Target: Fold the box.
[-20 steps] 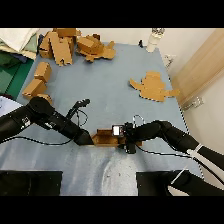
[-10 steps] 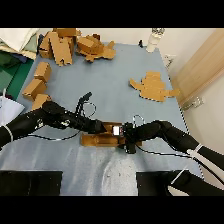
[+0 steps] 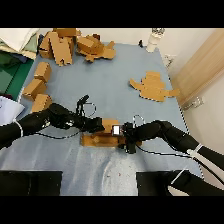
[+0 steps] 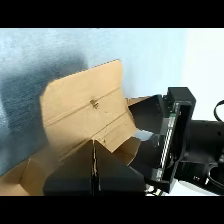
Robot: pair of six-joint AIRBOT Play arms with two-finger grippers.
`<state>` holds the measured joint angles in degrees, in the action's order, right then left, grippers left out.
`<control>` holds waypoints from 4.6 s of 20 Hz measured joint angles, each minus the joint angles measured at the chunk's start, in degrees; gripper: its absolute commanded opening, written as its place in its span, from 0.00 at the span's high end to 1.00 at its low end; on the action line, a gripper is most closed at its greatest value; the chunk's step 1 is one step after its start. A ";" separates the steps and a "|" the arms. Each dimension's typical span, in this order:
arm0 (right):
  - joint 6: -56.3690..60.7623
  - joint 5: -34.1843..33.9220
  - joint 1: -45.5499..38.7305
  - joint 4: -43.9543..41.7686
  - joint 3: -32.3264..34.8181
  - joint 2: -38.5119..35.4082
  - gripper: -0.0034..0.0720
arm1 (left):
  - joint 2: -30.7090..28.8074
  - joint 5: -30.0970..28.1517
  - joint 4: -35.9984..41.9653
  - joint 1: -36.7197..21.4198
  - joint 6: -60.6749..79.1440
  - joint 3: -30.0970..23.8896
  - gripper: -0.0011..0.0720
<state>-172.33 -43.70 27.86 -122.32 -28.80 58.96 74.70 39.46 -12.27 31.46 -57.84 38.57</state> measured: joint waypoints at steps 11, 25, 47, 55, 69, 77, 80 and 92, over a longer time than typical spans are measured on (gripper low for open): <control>-0.04 -0.04 0.00 0.00 0.00 0.00 0.24 | 0.94 0.48 0.24 -0.02 -2.75 0.02 0.97; -0.04 0.20 0.00 -0.02 0.00 0.00 0.24 | -0.48 6.34 4.72 -1.99 12.28 4.63 0.97; -0.04 -0.31 0.00 0.00 0.00 0.00 0.24 | -6.36 25.00 14.53 -37.51 70.40 5.16 0.97; -0.04 -0.33 0.00 0.00 0.00 0.00 0.24 | -12.15 21.94 11.98 -27.78 87.65 -3.91 0.97; -0.07 -0.33 0.00 0.00 0.00 0.00 0.24 | -14.10 10.51 7.30 -13.22 110.12 -17.55 0.26; -0.04 -0.33 0.00 0.00 0.00 0.00 0.24 | -16.87 9.88 -3.89 -10.99 93.31 -15.72 0.26; -0.04 -0.33 0.00 0.00 0.00 0.00 0.24 | -16.55 8.63 -5.90 -8.46 90.47 -15.50 0.44; -0.04 -0.33 0.00 0.00 0.00 0.00 0.24 | -14.69 3.48 -7.02 -5.35 86.68 -15.13 0.44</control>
<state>-172.37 -44.03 27.86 -122.32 -28.80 58.96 60.01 42.94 -19.29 26.11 28.84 23.44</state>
